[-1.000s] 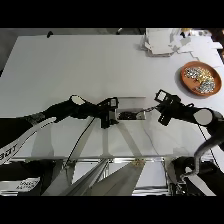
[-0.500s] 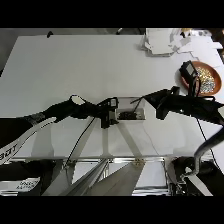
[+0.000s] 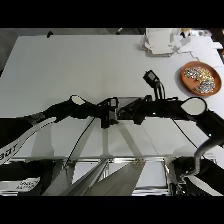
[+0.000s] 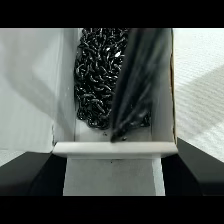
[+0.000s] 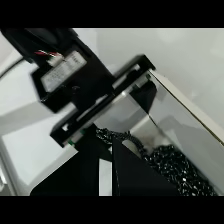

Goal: Fold the box and place the chain.

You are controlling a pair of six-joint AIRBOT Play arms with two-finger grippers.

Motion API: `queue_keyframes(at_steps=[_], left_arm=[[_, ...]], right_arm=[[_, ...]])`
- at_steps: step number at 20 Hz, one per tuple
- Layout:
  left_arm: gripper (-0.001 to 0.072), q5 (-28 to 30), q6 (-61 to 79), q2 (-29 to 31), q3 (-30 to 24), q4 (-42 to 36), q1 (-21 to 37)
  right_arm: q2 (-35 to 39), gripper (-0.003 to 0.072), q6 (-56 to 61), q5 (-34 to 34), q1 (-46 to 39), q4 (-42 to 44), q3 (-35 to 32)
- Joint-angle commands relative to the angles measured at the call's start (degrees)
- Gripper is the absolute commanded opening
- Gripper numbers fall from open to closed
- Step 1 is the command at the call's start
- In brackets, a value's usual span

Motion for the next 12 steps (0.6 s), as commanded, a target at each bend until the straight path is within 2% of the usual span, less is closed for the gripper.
queue_keyframes(at_steps=[1, 2, 4, 6, 7, 8, 9, 10, 11, 12], left_arm=[[0.0136, 0.0, 0.02, 0.02, 0.0, 0.02, 0.04], [0.0136, 0.02, 0.02, 0.02, 0.0, 0.02, 0.04], [0.0136, 0.0, 0.02, 0.02, 0.0, 0.0, 0.04], [0.0136, 0.0, 0.02, 0.02, 0.0, 0.02, 0.04], [0.0136, 0.02, 0.02, 0.02, 0.0, 0.02, 0.04], [0.0136, 0.0, 0.02, 0.02, 0.0, 0.02, 0.04], [0.0136, 0.02, 0.02, 0.02, 0.0, 0.02, 0.04], [0.0136, 0.02, 0.02, 0.02, 0.0, 0.02, 0.04], [0.0136, 0.0, 0.02, 0.02, 0.0, 0.02, 0.04], [0.0136, 0.0, 0.02, 0.02, 0.0, 0.02, 0.04]], right_arm=[[-5.25, 0.0016, 5.66, -2.97, 1.51, -4.96, 0.07], [-5.38, 0.0021, 6.38, -2.91, 1.51, -6.8, 0.07], [-5.35, 0.0107, 7.48, -2.71, 1.51, -8.13, 0.07], [-5.16, 0.0141, 7.5, -2.58, 1.51, -7.96, 0.13], [-4.79, 0.0228, 7.3, -0.7, 1.18, -7.87, 0.94], [-4.74, 0.0232, 6.64, 3.76, 0.17, -8.02, 3.17], [-4.83, 0.017, 6.54, 8.94, -1.51, -8.31, 6.67], [-4.83, 0.0036, 6.25, 13.35, -3.37, -9.66, 10.54], [-4.83, 0.0016, 5.6, 16.68, -5.2, -12.2, 14.93], [-4.85, 0.0016, 5.49, 16.76, -6.6, -15.32, 18.64]])
